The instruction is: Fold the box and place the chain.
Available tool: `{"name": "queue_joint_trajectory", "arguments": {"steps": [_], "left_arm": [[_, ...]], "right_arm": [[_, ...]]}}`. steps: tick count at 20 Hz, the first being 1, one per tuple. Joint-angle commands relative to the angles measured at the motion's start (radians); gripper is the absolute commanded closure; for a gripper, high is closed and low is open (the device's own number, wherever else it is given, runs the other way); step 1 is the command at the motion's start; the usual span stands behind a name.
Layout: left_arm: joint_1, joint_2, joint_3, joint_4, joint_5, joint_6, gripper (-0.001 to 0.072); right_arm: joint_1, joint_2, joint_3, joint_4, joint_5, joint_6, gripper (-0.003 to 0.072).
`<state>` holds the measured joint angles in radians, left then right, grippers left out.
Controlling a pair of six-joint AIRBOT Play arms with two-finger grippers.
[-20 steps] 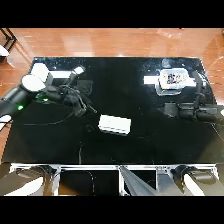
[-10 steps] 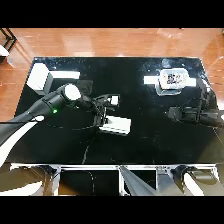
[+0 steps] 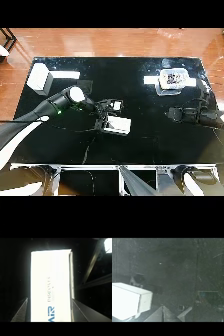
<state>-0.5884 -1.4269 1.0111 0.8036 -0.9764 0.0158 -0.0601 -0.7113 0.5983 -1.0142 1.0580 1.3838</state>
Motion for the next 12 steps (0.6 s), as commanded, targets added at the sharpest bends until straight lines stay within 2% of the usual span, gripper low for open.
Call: {"name": "queue_joint_trajectory", "arguments": {"steps": [1,12], "left_arm": [[-0.001,-0.002,0.000,0.000,-0.004,-0.028,0.0071],[-0.001,-0.016,0.000,-0.001,0.004,-0.047,0.0071]], "right_arm": [[0.000,0.001,0.000,0.000,0.000,0.001,0.0665],[0.000,0.001,-0.002,0.000,0.000,0.000,0.0665]]}}
